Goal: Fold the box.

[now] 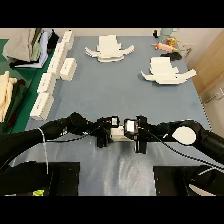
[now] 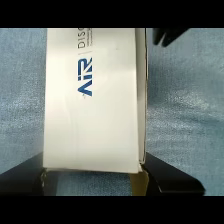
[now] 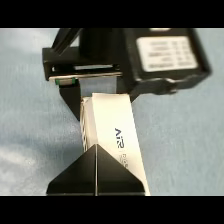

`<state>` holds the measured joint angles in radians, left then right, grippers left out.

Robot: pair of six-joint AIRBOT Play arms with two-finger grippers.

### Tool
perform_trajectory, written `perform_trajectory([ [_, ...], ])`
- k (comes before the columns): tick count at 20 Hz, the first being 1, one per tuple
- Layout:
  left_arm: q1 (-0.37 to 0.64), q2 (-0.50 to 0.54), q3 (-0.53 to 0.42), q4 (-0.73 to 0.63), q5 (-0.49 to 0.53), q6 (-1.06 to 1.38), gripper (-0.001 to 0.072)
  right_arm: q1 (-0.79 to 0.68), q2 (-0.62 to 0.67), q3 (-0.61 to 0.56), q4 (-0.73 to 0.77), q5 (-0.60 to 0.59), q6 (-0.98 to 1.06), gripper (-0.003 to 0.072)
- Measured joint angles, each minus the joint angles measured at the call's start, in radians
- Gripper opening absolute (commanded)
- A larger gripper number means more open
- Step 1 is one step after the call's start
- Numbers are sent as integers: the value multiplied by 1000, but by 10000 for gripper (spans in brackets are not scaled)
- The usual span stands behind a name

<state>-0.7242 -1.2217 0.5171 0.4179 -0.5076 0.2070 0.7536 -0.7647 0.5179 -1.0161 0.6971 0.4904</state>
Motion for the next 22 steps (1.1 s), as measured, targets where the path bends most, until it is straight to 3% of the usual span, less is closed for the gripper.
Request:
perform_trajectory([
  [7, 0, 0, 0, 1, -3, 1, 519, -10, 15, -84, 198, -184, 91, 6],
  [13, 0, 0, 0, 1, -3, 2, 519, -10, 16, -212, 502, -337, -78, 6],
  [22, 0, 0, 0, 2, -3, 2, 519, -4, 12, -288, 652, -401, -154, 6],
])
